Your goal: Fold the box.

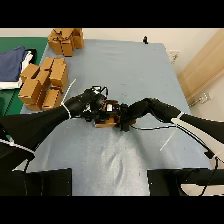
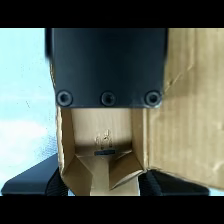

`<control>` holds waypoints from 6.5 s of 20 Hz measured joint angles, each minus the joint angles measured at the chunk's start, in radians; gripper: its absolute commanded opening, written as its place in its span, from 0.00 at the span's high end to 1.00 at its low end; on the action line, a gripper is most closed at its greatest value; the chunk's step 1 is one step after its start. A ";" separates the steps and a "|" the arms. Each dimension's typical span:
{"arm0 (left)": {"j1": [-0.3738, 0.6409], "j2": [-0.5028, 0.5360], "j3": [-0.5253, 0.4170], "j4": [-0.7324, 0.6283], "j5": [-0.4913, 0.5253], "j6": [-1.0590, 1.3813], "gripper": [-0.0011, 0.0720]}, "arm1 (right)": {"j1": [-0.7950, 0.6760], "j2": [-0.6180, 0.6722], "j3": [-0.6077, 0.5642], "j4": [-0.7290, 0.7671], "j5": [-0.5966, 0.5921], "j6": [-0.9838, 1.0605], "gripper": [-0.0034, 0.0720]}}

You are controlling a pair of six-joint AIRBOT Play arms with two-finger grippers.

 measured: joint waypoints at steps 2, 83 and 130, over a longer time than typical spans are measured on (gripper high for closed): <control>0.002 -0.005 0.000 0.000 0.001 0.000 0.75 | 0.000 0.000 0.000 0.000 0.000 0.000 0.57; 0.428 0.093 -0.349 -1.001 0.203 2.517 0.04 | 0.000 0.000 0.000 0.003 -0.005 0.003 0.57; 0.394 0.092 -0.348 -0.974 0.221 2.513 0.60 | -0.121 0.308 0.007 0.203 -0.151 0.412 0.95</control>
